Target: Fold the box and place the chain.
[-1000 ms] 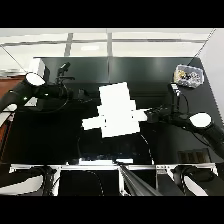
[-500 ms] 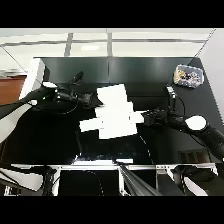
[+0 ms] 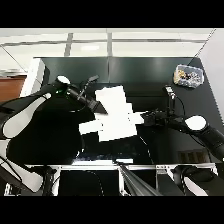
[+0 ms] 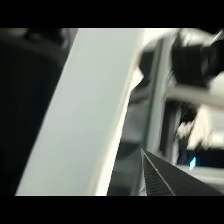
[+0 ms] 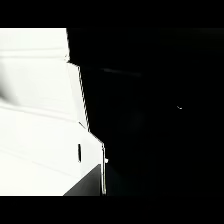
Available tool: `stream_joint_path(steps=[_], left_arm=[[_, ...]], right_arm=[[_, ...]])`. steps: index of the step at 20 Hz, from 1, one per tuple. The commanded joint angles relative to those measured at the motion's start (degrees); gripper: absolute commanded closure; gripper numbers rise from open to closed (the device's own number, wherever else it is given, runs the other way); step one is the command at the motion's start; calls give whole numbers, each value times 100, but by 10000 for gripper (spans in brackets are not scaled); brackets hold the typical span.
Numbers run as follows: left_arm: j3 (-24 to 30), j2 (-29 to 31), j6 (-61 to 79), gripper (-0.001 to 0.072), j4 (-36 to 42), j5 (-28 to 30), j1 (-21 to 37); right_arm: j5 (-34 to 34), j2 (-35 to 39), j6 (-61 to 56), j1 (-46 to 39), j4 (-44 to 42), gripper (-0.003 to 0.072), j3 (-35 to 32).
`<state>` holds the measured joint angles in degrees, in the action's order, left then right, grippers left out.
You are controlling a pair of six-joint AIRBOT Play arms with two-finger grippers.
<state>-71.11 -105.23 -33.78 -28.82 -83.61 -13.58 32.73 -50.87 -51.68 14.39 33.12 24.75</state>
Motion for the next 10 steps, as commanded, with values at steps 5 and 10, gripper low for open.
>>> stream_joint_path(steps=[5, 10], left_arm=[[-341, -79, 35, 681, -608, -127, -17], [-341, 26, -166, 684, -629, -153, -42]], right_arm=[[22, -4, 4, 2, 22, 666, -2], [546, 7, -66, -466, 404, 41, 192]])
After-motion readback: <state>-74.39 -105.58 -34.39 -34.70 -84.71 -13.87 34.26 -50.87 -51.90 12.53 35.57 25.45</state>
